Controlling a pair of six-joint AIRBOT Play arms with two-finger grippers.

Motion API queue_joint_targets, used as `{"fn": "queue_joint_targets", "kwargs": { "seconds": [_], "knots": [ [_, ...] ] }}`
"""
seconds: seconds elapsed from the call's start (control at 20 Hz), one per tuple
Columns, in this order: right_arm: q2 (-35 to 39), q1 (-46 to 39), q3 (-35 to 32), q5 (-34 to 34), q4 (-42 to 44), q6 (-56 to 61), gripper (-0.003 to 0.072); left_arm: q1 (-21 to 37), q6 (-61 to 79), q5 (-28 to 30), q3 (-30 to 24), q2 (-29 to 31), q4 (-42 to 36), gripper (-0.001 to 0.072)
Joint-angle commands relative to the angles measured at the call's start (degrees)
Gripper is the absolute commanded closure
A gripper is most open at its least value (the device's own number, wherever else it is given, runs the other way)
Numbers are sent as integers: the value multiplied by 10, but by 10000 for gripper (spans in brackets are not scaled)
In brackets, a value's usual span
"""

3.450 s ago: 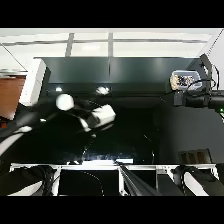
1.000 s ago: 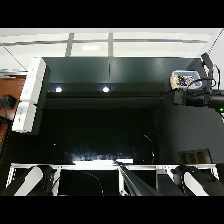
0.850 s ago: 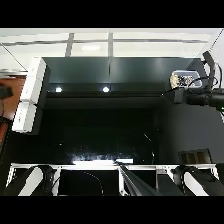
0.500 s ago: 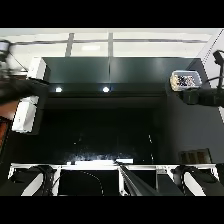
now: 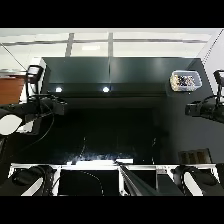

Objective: Fold the box and place the chain.

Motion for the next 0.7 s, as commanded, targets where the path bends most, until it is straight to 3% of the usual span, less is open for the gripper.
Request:
{"fn": "queue_joint_targets", "kwargs": {
  "seconds": [0.0,0.65],
  "knots": [
    [3,0,-4,-1,-11,3,641,23,-11,11,-12,37,8,677],
    [3,0,-4,-1,-11,3,641,26,-11,-8,-12,35,7,677]
  ]
}}
